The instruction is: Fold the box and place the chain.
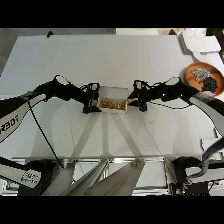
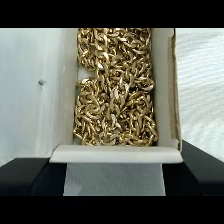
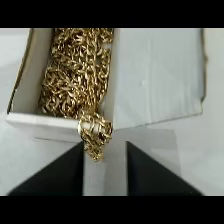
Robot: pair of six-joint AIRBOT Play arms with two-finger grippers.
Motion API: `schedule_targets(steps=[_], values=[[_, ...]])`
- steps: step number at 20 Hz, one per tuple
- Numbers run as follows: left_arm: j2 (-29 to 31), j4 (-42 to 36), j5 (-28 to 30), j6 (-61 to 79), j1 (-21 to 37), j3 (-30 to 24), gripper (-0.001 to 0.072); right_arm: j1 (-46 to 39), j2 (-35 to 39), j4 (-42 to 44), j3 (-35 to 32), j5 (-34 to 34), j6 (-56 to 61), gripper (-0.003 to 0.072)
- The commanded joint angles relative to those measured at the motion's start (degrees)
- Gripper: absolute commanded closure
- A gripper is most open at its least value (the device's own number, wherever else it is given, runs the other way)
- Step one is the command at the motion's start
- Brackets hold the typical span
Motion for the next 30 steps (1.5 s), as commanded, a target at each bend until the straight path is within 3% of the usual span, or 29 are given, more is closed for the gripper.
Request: schedule_targets(steps=[1, 3, 7, 13, 18, 21, 23, 24, 25, 26, 30], values=[[-0.02, 0.02, 0.02, 0.00, 0.02, 0.00, 0.0484, 0.37, -0.33, 0.15, -0.02, -0.42, -1.84, 0.0537], [-0.02, 0.02, 0.02, 0.00, 0.02, 0.00, 0.0484, 0.37, -0.33, -0.28, -0.02, -0.76, -1.75, 0.0675], [-0.02, 0.02, 0.02, 0.00, 0.02, 0.00, 0.0484, 0.37, 0.00, -1.05, 0.00, -1.03, 0.37, 0.0677], [-0.02, 0.02, 0.02, 0.00, 0.02, 0.00, 0.0484, 0.37, 7.06, -18.21, 0.00, -4.70, 20.79, 0.0677], [-0.02, 0.02, 0.02, 0.00, 0.02, 0.00, 0.0484, 4.28, 15.37, -11.89, 0.04, -2.19, 22.88, 0.0677], [-0.02, 0.02, 0.02, 0.00, 0.00, 0.00, 0.0484, 8.39, 16.33, -2.23, 0.04, -2.67, 22.88, 0.0677], [-0.02, 0.02, 0.02, 0.00, 0.02, 0.00, 0.0484, 11.56, 16.33, -1.86, 0.04, -5.38, 23.21, 0.0674], [-0.02, 0.02, 0.02, 0.00, 0.02, 0.00, 0.0484, 12.72, 16.33, -1.88, 0.13, -6.80, 25.16, 0.0637], [-0.02, 0.02, 0.02, 0.00, 0.02, 0.00, 0.0484, 13.57, 16.33, -2.43, 0.68, -7.74, 28.46, 0.0488], [-0.02, 0.02, 0.02, 0.00, 0.02, 0.00, 0.0484, 14.01, 16.33, -4.26, 1.66, -8.17, 31.74, 0.0440], [-0.02, 0.02, 0.02, 0.00, 0.02, 0.00, 0.0484, 14.12, 16.33, -16.85, 9.35, -5.35, 47.56, 0.0440]])
